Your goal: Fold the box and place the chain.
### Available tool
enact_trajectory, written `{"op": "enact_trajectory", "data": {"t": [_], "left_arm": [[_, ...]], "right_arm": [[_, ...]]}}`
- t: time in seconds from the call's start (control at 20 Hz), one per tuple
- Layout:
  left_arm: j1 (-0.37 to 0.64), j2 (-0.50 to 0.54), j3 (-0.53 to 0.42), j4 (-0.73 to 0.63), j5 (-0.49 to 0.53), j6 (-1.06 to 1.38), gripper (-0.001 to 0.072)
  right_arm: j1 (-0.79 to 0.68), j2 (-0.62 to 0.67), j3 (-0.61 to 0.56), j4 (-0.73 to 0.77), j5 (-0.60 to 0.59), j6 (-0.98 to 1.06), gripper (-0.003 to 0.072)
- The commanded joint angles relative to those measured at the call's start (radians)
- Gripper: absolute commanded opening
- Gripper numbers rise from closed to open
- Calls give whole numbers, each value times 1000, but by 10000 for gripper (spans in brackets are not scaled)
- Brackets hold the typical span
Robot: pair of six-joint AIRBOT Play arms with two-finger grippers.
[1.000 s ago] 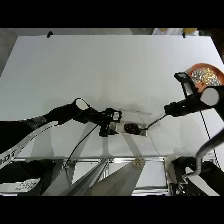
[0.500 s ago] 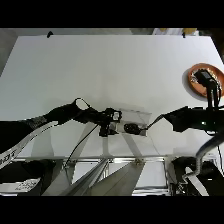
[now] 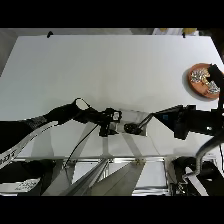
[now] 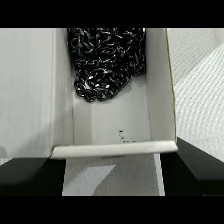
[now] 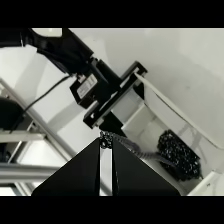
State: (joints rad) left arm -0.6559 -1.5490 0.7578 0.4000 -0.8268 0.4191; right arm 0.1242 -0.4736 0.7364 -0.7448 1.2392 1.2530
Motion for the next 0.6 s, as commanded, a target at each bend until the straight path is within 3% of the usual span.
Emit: {"op": "enact_trajectory", "data": {"t": [0.0, 0.35, 0.55], "left_arm": [[0, 0, 0, 0, 0, 0, 253], [0, 0, 0, 0, 0, 0, 253], [0, 0, 0, 0, 0, 0, 253]], "right_arm": [[0, -43, 1, 35, -45, -41, 17], [71, -224, 1, 41, -53, -222, 17], [236, -323, 1, -164, -170, -157, 18]]}}
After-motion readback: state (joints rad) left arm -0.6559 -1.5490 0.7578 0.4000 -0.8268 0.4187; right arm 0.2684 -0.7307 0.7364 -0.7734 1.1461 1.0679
